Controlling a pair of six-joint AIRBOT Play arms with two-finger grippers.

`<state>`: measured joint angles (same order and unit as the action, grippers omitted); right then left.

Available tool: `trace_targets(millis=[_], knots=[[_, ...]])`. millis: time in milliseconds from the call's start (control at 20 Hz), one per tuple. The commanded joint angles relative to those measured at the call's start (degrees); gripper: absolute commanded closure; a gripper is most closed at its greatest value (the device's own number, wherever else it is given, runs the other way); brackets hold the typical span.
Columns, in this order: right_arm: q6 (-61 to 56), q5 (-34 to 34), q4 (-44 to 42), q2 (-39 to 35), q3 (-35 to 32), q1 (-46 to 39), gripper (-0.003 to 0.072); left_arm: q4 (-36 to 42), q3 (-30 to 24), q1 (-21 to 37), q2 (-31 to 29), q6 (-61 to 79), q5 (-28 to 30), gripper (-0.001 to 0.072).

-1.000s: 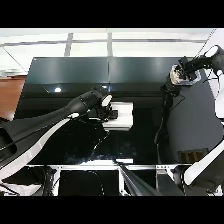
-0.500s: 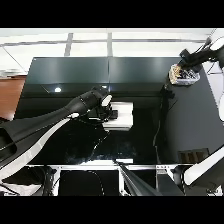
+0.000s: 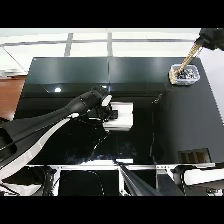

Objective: Fold the box and place the chain.

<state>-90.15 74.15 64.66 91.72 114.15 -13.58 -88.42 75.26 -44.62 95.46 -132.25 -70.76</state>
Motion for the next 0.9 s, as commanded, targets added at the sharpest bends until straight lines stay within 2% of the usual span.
trace_targets(millis=[0,200,350,450,850], knots=[[3.91,4.61,-4.24,-7.37,-0.02,1.20,0.0671,0.26,0.04,0.02,0.02,0.02,0.02,0.0682],[6.32,5.70,-7.17,-15.74,-3.13,6.03,0.0671,0.33,0.04,0.02,0.02,0.02,0.02,0.0683],[7.78,10.27,-6.51,-19.89,-4.55,11.21,0.0671,0.39,0.04,0.02,0.02,0.02,0.00,0.0683],[8.81,16.55,-6.45,-21.99,-6.14,14.49,0.0671,0.39,0.04,0.02,0.02,0.02,-0.04,0.0682],[10.34,18.73,-7.54,-32.52,-24.96,22.21,0.0670,0.37,0.04,0.02,0.02,0.02,-0.04,0.0682]])
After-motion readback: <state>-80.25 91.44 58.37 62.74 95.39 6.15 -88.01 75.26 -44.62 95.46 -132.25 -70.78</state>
